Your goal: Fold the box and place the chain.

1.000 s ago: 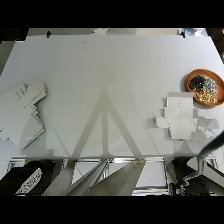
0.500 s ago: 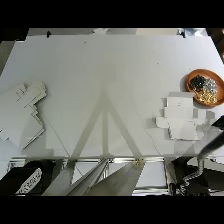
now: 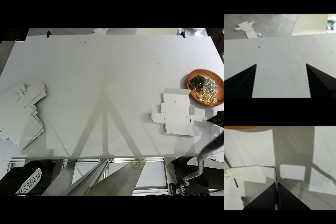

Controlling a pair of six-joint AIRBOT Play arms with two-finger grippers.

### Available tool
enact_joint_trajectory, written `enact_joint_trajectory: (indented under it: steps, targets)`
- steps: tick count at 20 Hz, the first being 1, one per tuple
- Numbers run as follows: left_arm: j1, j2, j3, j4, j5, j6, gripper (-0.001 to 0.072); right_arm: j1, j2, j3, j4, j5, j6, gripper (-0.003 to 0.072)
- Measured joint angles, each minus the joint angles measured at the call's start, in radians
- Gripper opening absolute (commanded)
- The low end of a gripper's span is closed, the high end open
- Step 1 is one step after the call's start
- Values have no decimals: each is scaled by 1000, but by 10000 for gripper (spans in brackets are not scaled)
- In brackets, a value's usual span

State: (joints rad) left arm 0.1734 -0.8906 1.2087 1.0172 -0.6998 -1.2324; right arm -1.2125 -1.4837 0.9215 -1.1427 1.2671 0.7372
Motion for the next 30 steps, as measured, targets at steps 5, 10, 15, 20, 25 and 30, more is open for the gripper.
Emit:
enact_joint_trajectory:
  steps: [5,10,15,20,25,30]
  targets:
    - [0,0,0,0,0,0,696,55,-3,0,110,121,-51,11]
    - [0,0,0,0,0,0,696,257,-3,0,238,176,-65,11]
    - [0,0,0,0,0,0,696,573,-3,0,431,160,-100,11]
    - [0,0,0,0,0,0,696,875,-3,0,663,54,-183,11]
    - [0,0,0,0,0,0,696,1016,23,0,883,-27,-346,10]
    - [0,0,0,0,0,0,696,1032,124,1,879,-217,-440,10]
